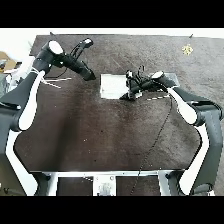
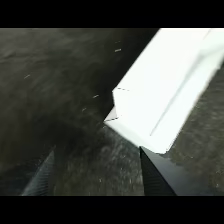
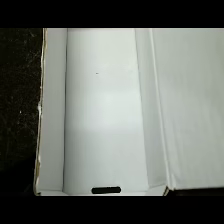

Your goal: Fold the box and place the chain.

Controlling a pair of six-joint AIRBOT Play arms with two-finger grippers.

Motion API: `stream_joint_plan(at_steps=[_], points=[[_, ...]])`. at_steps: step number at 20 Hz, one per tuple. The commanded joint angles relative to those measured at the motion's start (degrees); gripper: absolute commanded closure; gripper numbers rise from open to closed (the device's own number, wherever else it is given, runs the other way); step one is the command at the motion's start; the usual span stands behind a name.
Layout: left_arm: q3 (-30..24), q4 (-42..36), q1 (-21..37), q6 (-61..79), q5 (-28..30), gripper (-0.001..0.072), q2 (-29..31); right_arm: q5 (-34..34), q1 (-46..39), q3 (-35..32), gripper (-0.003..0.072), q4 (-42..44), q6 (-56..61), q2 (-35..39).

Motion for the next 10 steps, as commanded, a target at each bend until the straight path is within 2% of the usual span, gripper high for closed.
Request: stream_joint_plan(at_steps=[1, 2, 3, 6, 10], points=[[-1.8, -18.2, 5.6, 19.8, -2.8, 0.0143, -3.5, 0.0, 0.0, 0.0, 0.0301, 0.0, 0.0, 0.0], [-3.1, -19.4, 6.4, 24.7, -3.5, 0.0071, -4.3, 0.0, 0.0, 0.0, 0.0301, 0.0, 0.0, 0.0], [-4.3, -19.4, 6.6, 27.9, -4.4, 0.0033, -5.0, 0.0, 0.0, 0.0, 0.0301, 0.0, 0.0, 0.0], [-7.4, -20.9, 6.6, 35.8, -6.1, 0.0031, -8.1, 0.0, 0.0, 0.0, 0.0301, 0.0, 0.0, 0.0], [-7.5, -32.1, 6.3, 40.4, -9.5, 0.0034, -14.2, 0.0, 0.0, 0.0, 0.0301, 0.0, 0.0, 0.0]])
